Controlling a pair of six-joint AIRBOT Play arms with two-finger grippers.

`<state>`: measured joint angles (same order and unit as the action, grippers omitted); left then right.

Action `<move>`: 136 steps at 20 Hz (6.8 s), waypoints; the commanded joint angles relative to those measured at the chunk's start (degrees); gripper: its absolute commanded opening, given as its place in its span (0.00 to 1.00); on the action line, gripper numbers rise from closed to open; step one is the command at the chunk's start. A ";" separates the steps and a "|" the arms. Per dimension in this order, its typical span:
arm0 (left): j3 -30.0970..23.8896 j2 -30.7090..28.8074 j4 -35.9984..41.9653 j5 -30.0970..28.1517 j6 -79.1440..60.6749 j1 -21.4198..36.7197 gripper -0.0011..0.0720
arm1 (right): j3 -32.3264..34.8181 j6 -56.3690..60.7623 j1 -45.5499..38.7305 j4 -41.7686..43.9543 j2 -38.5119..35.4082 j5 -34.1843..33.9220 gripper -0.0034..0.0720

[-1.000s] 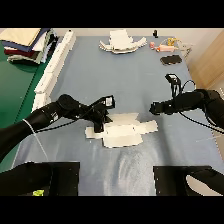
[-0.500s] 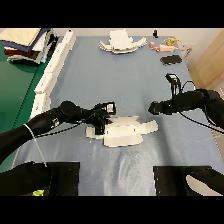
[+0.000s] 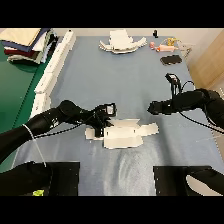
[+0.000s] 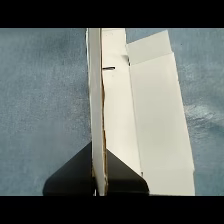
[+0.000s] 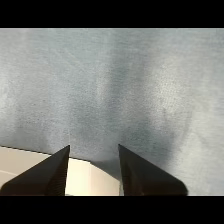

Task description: Fold the box.

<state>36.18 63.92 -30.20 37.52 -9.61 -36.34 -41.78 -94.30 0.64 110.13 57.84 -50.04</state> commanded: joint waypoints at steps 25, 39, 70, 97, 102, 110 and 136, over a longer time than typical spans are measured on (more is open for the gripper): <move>3.37 2.80 0.87 2.10 0.50 0.02 0.03 | -0.04 0.00 0.07 0.70 0.00 0.04 0.69; 3.34 4.35 0.63 6.16 2.16 0.00 0.03 | -0.04 -0.02 0.07 3.26 0.00 -6.10 0.05; 3.34 4.35 0.63 6.10 2.12 0.00 0.03 | 18.18 -11.91 46.58 -27.93 -10.03 7.87 0.86; 3.39 4.35 0.63 6.10 2.12 0.00 0.03 | 12.87 -24.11 30.29 -14.62 -13.94 1.79 1.00; 3.39 4.35 0.63 6.10 2.12 0.00 0.03 | 12.87 -60.63 15.63 10.47 -11.15 -0.15 1.00; 3.39 4.35 0.63 6.12 2.12 0.00 0.03 | 12.44 -68.37 12.85 13.81 -1.33 -0.79 1.00; 3.39 4.35 0.63 6.10 2.12 0.00 0.03 | 12.46 -77.83 12.07 14.64 3.34 -1.55 1.00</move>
<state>39.53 68.25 -29.56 43.64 -7.49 -36.34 -29.32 -171.98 12.75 124.88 60.66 -52.01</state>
